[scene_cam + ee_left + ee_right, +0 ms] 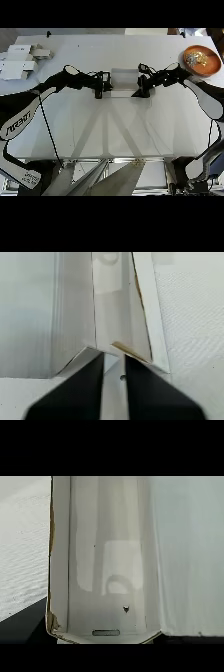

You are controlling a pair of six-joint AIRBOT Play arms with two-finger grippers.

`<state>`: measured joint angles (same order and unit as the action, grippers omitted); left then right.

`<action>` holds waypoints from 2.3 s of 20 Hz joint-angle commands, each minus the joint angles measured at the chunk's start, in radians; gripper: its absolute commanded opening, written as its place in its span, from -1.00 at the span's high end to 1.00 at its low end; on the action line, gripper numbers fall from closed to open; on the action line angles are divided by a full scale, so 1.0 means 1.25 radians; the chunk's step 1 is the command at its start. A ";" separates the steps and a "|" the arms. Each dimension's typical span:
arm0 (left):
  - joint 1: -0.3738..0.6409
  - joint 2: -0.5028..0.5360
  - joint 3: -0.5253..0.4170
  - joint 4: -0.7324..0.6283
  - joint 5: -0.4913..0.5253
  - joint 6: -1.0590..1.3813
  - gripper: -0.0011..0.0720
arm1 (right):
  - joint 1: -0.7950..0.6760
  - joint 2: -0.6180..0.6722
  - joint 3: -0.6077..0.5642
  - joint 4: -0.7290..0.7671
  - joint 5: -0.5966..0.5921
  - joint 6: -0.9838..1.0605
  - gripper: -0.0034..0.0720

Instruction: Fold the box and place the chain.

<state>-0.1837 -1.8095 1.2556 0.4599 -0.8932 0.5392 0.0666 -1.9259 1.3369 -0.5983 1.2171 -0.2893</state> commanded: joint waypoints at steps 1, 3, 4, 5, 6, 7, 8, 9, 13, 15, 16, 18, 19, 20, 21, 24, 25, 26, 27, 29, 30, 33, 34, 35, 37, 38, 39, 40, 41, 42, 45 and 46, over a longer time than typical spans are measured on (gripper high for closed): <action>-0.001 -0.006 0.000 -0.003 0.001 -0.001 0.09 | 0.001 0.000 0.000 0.000 -0.001 0.000 -0.41; -0.001 -0.009 0.000 -0.003 0.002 -0.006 -0.19 | 0.001 0.000 0.000 0.000 -0.001 0.001 -0.41; -0.001 -0.010 0.000 -0.003 0.002 -0.006 -0.19 | 0.001 0.000 0.000 0.000 -0.001 0.000 -0.41; -0.001 -0.011 0.000 -0.003 0.002 -0.006 -0.20 | 0.001 0.000 0.000 0.000 -0.001 0.001 -0.41; -0.001 -0.011 0.000 -0.003 0.002 -0.006 -0.20 | 0.001 0.000 0.000 0.000 -0.001 0.001 -0.41; -0.001 -0.011 0.000 -0.003 0.003 -0.007 -0.20 | 0.001 0.000 0.000 0.000 -0.001 0.000 -0.41; -0.001 -0.011 0.000 -0.003 0.007 -0.011 -0.20 | 0.001 0.000 0.000 0.000 -0.001 0.000 -0.41; -0.001 -0.011 0.000 -0.003 0.016 -0.023 -0.20 | 0.001 0.000 0.000 0.000 -0.001 0.001 -0.41; 0.003 -0.011 0.000 -0.006 0.034 -0.040 -0.22 | 0.001 0.000 0.000 0.000 -0.001 0.000 -0.41; 0.014 -0.011 0.000 -0.005 0.023 -0.040 -0.21 | 0.001 0.000 0.000 0.000 -0.001 0.001 -0.41; 0.022 -0.010 0.000 -0.005 0.014 -0.040 -0.03 | 0.001 0.000 0.000 0.000 -0.001 0.001 -0.41; 0.038 -0.005 0.000 -0.005 -0.007 -0.040 0.11 | 0.001 0.000 0.000 0.000 -0.001 0.001 -0.41; 0.048 0.001 0.000 -0.005 -0.026 -0.040 0.11 | 0.001 0.000 0.000 0.000 -0.001 0.000 -0.41; 0.060 0.010 0.000 -0.004 -0.045 -0.040 0.11 | 0.001 0.000 0.000 0.000 -0.001 0.001 -0.41; 0.074 0.022 0.000 0.002 -0.058 -0.040 0.11 | 0.001 0.000 0.000 0.000 -0.001 0.000 -0.41; 0.127 0.071 0.000 0.011 -0.065 -0.041 0.11 | 0.001 0.000 0.000 0.000 -0.001 0.001 -0.41; 0.147 0.091 -0.001 0.011 -0.081 -0.045 0.11 | 0.001 0.000 0.000 0.000 -0.001 0.001 -0.41; 0.167 0.109 -0.001 0.011 -0.104 -0.056 0.12 | 0.001 0.000 0.000 0.000 -0.001 0.001 -0.41; 0.190 0.126 -0.001 0.012 -0.126 -0.064 0.13 | 0.001 0.000 0.000 0.000 -0.001 0.000 -0.41; 0.229 0.150 -0.001 0.033 -0.158 -0.099 0.65 | 0.001 0.000 0.000 0.000 -0.001 0.000 -0.41; 0.250 0.158 -0.001 0.042 -0.181 -0.121 0.91 | 0.001 0.000 0.000 0.000 -0.001 0.000 -0.41; 0.290 0.156 -0.001 0.063 -0.246 -0.305 0.95 | 0.001 0.000 0.000 0.000 -0.001 0.001 -0.41; 0.293 0.154 -0.001 0.088 -0.241 -0.404 0.95 | 0.001 0.000 0.000 0.000 -0.001 0.000 -0.41; 0.291 0.150 -0.001 0.127 -0.216 -0.518 0.95 | 0.001 0.000 0.000 0.000 -0.001 0.001 -0.41; 0.271 0.147 -0.001 0.226 -0.132 -0.740 0.95 | 0.001 0.000 0.000 0.000 -0.001 0.001 -0.41; 0.258 0.142 -0.001 0.271 -0.106 -0.817 0.95 | 0.001 0.000 0.000 0.000 -0.001 0.001 -0.41; 0.243 0.134 -0.001 0.308 -0.102 -0.872 0.95 | 0.001 0.000 0.000 0.000 -0.001 0.001 -0.41; 0.228 0.125 -0.001 0.326 -0.107 -0.912 0.95 | 0.001 0.000 0.000 0.000 -0.001 0.001 -0.41; 0.212 0.110 -0.001 0.333 -0.118 -0.950 0.95 | 0.001 0.000 0.000 0.000 -0.001 0.001 -0.41; 0.197 0.094 -0.001 0.333 -0.128 -0.975 0.95 | 0.001 0.000 0.000 0.000 -0.001 0.000 -0.41; 0.152 0.053 -0.001 0.333 -0.122 -1.088 0.95 | 0.001 0.000 0.000 0.000 -0.001 0.000 -0.41; 0.144 0.049 -0.001 0.332 -0.114 -1.112 0.95 | 0.001 0.000 0.000 0.000 -0.001 0.000 -0.41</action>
<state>0.0383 -1.7149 1.2552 0.8467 -1.0523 -0.6773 0.0669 -1.9259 1.3369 -0.5983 1.2160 -0.2890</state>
